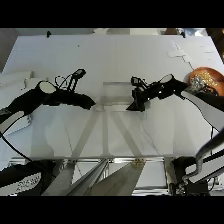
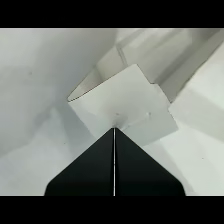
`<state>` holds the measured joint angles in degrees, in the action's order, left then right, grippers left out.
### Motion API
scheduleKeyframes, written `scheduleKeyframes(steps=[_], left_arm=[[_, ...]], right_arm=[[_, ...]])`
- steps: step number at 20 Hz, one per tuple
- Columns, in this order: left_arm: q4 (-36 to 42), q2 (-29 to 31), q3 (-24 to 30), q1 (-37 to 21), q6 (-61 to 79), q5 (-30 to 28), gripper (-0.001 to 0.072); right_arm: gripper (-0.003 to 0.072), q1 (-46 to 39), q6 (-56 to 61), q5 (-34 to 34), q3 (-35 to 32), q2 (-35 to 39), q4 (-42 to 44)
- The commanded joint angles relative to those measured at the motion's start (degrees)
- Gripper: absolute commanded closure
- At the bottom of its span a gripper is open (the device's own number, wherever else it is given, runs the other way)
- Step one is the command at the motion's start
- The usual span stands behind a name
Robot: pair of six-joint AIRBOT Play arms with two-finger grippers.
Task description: Fold the box and place the chain.
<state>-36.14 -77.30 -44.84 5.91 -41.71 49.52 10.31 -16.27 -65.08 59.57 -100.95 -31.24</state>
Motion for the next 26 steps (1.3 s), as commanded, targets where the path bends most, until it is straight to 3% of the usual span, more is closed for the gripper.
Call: scheduleKeyframes(steps=[1,8,13,19,26], left_arm=[[9.44,0.22,0.00,0.26,5.88,0.63,0.0703],[5.66,0.37,0.00,-4.59,5.66,1.79,0.0704],[-8.26,-0.96,0.02,-7.30,-2.56,1.68,0.0705],[-6.45,-9.14,0.02,-2.23,-2.45,-0.04,0.0705],[0.98,-9.99,0.00,-1.64,-0.42,0.59,0.0704]], right_arm=[[0.0273,-0.02,-0.04,-0.09,0.04,0.04,-0.02],[0.0273,-0.02,-0.04,-0.09,0.04,0.04,-0.02],[0.0273,-0.02,-0.04,-0.09,0.04,0.04,-0.02],[0.0273,-0.02,-0.04,-0.09,0.04,0.04,-0.02],[0.0273,-0.02,-0.04,-0.09,0.04,0.04,-0.02]])
